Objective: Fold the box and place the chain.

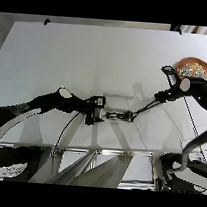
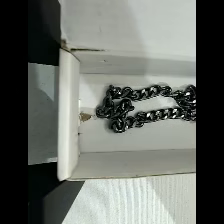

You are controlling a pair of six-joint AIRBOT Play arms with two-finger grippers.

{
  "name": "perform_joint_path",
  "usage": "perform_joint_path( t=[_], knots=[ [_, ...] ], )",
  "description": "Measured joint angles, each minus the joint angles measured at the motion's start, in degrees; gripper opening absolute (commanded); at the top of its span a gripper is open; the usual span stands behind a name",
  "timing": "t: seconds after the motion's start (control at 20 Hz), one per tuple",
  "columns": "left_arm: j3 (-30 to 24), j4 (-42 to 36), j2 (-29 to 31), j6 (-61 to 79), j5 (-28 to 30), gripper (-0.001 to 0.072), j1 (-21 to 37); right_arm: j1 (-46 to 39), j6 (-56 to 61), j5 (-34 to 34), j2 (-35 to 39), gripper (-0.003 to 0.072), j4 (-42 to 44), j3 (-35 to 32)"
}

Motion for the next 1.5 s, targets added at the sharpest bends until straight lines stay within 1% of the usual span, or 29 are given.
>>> perform_joint_path(
  t=[0.35,0.4,0.45,0.5,0.55,0.6,0.65,0.7,0.95,1.1,1.5],
  knots=[
    [0.0,0.0,0.0,0.0,0.0,0.0212,0.0,0.13,1.44,-1.05,-2.49,0.0256,-0.26,0.07],
    [0.0,0.0,0.0,0.02,0.0,0.0212,0.0,0.31,1.51,-0.81,-2.84,0.0237,-0.11,0.04],
    [0.0,0.0,-0.02,0.02,0.0,0.0212,0.0,0.42,1.57,-0.85,-3.02,0.0183,0.0,0.04],
    [0.0,0.0,-0.02,0.0,0.0,0.0212,0.0,0.5,1.6,-1.01,-3.17,0.0155,0.02,0.04],
    [0.0,0.0,-0.02,0.0,0.0,0.0212,0.0,0.57,1.55,-2.14,-3.37,0.0154,0.63,0.0],
    [0.0,0.0,-0.02,0.0,-0.02,0.0212,0.0,0.63,1.4,-1.99,-3.43,0.0129,0.48,0.02],
    [0.0,0.0,-0.02,0.0,-0.02,0.0212,0.0,0.66,1.44,-1.97,-3.5,0.0034,0.72,0.02],
    [0.0,0.0,-0.02,0.02,-0.02,0.0212,0.0,0.72,1.49,-1.97,-3.52,0.0015,0.81,0.02],
    [0.0,0.0,-0.02,0.0,-0.02,0.0212,0.0,0.74,1.46,-2.01,-3.5,0.0014,0.87,0.0],
    [0.0,0.0,-0.02,0.02,0.0,0.0212,0.0,0.74,1.46,-2.73,-2.1,0.0013,0.92,-0.13],
    [0.0,0.0,-0.02,0.02,0.0,0.0212,0.0,0.79,1.36,-0.59,5.81,0.0013,1.16,-0.07]
  ],
)
